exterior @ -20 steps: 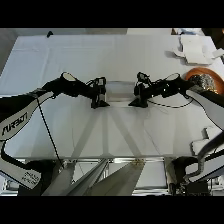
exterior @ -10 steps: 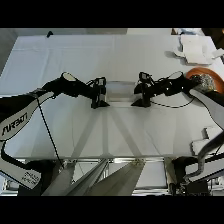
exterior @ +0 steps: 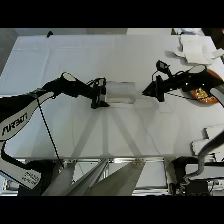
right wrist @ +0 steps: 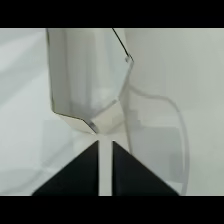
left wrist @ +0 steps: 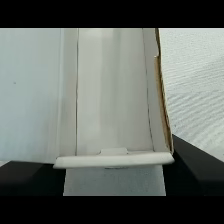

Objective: Fold the box and place the chain.

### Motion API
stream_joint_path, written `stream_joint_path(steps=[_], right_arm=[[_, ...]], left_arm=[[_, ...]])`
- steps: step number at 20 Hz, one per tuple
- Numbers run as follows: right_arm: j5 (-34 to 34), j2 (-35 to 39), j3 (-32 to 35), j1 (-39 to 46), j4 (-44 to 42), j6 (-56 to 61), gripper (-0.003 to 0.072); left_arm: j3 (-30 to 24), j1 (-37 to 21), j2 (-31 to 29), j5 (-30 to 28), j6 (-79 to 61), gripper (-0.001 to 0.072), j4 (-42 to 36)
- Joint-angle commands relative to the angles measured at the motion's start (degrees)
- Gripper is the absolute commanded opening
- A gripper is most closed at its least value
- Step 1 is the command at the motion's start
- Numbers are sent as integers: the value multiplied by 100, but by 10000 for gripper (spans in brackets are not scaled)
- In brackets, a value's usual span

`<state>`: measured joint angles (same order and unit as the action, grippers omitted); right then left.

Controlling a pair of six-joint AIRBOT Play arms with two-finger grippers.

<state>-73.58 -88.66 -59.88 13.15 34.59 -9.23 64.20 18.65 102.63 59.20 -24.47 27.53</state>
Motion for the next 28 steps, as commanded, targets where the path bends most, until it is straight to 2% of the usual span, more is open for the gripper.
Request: stream_joint_path(steps=[1, 4, 7, 13, 17, 22, 25, 28], right_arm=[[-225, 153, -4, -269, -367, 566, 12], [518, 151, -4, -876, -525, 1585, 8], [1309, 151, -4, -1259, -752, 1847, 6], [2118, -463, -4, -1045, -1917, 2000, 6], [2109, -1069, -4, -1054, -2411, 2028, 6], [1749, -1167, -4, -1043, -2391, 2100, 7], [1263, -975, -4, -885, -2382, 2072, 9], [953, -404, -4, -540, -2358, 2072, 10]], left_arm=[[-2, 0, -2, -7, 4, 228, -4], [-2, 0, -2, -4, 4, 228, -4], [-2, 0, -2, -4, 4, 228, -4], [-2, 0, -2, -7, 4, 228, -4], [-2, 0, -2, -4, 4, 228, -4], [-2, 0, -2, -7, 4, 228, -4], [-2, 0, -2, -4, 4, 228, -4], [-2, 0, -2, -4, 4, 228, -4]])
